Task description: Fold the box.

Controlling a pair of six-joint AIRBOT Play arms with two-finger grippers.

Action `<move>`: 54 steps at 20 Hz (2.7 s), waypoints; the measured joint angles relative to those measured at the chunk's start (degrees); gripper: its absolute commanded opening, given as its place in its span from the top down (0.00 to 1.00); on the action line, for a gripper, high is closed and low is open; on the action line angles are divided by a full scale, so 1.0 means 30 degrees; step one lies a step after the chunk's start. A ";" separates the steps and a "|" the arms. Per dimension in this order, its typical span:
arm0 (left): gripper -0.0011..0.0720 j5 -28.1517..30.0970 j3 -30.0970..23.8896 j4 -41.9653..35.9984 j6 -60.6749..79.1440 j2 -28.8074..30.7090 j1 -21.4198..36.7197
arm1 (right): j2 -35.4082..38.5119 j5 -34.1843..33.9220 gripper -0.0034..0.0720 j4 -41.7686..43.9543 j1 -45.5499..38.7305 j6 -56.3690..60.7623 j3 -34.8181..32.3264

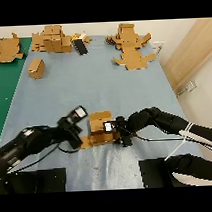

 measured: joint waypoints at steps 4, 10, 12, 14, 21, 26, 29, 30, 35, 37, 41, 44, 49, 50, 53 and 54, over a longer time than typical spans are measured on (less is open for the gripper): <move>0.97 -0.5224 -0.0095 0.4415 -1.0928 0.3410 0.1931 | 0.0000 0.0000 0.20 0.0000 0.0000 0.0000 0.0000; 0.97 -0.7468 -0.1770 0.1763 -1.7784 0.4320 0.3147 | 0.0000 0.0000 0.20 0.0000 0.0000 0.0000 0.0000; 0.97 -0.6550 -0.2404 0.0583 -1.8462 0.3963 0.3249 | 0.0000 0.0007 0.20 0.0000 0.0000 0.0000 0.0000; 0.97 -0.5552 -0.2892 -0.0546 -1.8892 0.3468 0.3300 | 0.0000 0.0007 0.20 0.0007 0.0000 0.0000 0.0000; 0.97 -0.2419 -0.3373 -0.2958 -1.8149 0.1355 0.3322 | 0.0000 0.0007 0.20 0.0015 0.0000 0.0000 0.0000; 0.97 -0.1421 -0.3410 -0.5763 -1.5453 0.0182 0.3322 | 0.0000 0.0007 0.20 0.0015 0.0000 0.0000 0.0000; 0.97 -0.1246 -0.3410 -0.6819 -1.4484 -0.0189 0.3315 | 0.0000 0.0007 0.20 0.0022 0.0000 0.0000 0.0000; 0.97 -0.1217 -0.3410 -0.7067 -1.4316 -0.0291 0.3315 | 0.0000 0.0007 0.20 0.0022 0.0000 0.0000 0.0000; 0.97 -0.1122 -0.3410 -0.7541 -1.3894 -0.0794 0.3147 | 0.0000 0.0007 0.20 0.0022 0.0000 0.0000 0.0000; 0.97 -0.1093 -0.3410 -0.7686 -1.3835 -0.0889 0.2769 | 0.0000 0.0007 0.20 0.0022 0.0000 0.0000 0.0000; 0.97 -0.0991 -0.3351 -0.8094 -1.3799 -0.0954 0.1916 | 0.0000 0.0007 0.20 0.0022 0.0000 0.0000 0.0000; 0.97 -0.0772 -0.3089 -0.8174 -1.3770 -0.0969 0.1632 | 0.0000 0.0007 0.20 0.0022 0.0000 0.0000 0.0000; 0.98 -0.0634 -0.2331 -0.7490 -1.3945 -0.1013 0.0976 | 0.0000 0.0015 0.20 0.0051 0.0000 0.0000 0.0000; 0.98 -0.0634 -0.2157 -0.7060 -1.4360 -0.1056 0.0758 | 0.0000 0.0007 0.20 0.0058 0.0000 0.0000 0.0000; 0.98 -0.0656 -0.1428 -0.4605 -1.6990 -0.1275 -0.0313 | 0.0000 0.0007 0.20 0.0066 0.0000 0.0000 0.0000; 0.98 -0.0663 -0.1129 -0.3621 -1.8098 -0.1384 -0.0780 | 0.0000 0.0015 0.20 0.0066 0.0000 0.0000 0.0000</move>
